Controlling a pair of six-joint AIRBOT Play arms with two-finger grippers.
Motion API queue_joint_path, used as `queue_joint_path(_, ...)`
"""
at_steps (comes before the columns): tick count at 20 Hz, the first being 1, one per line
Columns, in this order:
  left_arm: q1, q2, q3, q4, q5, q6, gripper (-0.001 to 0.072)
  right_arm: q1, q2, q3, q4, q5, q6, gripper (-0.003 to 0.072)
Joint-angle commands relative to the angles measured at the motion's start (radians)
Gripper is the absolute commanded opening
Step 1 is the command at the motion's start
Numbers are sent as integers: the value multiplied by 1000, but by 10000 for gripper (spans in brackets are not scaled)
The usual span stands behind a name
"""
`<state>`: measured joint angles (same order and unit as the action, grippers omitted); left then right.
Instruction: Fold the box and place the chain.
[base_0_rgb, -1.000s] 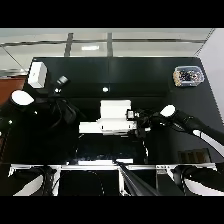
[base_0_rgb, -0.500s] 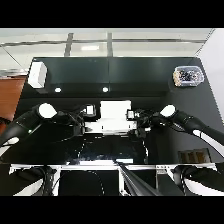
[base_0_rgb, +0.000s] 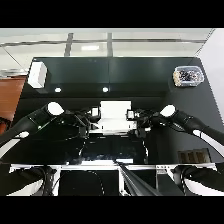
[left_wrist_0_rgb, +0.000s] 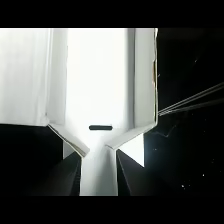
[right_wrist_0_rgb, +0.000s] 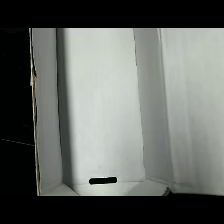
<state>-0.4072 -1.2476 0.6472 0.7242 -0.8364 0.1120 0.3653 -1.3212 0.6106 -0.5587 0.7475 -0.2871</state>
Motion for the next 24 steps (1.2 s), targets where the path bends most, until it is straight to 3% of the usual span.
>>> queue_joint_path(1,-1,-6,1,-38,-19,16,264,0,-1,1,0,0,0,162)
queue_joint_path(3,-3,-8,1,-65,-20,16,263,0,-1,1,0,0,0,162)
queue_joint_path(6,-16,-17,1,-89,9,16,158,0,-1,1,0,0,0,162)
queue_joint_path(10,-42,-31,1,-131,41,16,158,0,-1,1,0,0,0,162)
queue_joint_path(14,-53,-77,1,-259,42,16,159,0,-1,1,0,0,0,162)
queue_joint_path(17,-53,-84,1,-266,42,16,156,0,-1,1,0,0,0,162)
queue_joint_path(19,-53,-84,1,-266,39,16,29,0,-1,1,0,0,0,161)
queue_joint_path(20,-53,-84,1,-266,39,16,29,0,-1,1,0,0,0,162)
queue_joint_path(21,-53,-84,1,-266,39,16,66,0,-1,1,0,0,0,162)
queue_joint_path(22,-53,-84,1,-266,43,15,281,0,-1,1,0,0,0,162)
queue_joint_path(23,-53,-84,1,-265,40,14,343,0,-1,1,0,0,0,162)
queue_joint_path(24,-53,-84,1,-264,38,8,157,0,-1,1,0,0,0,162)
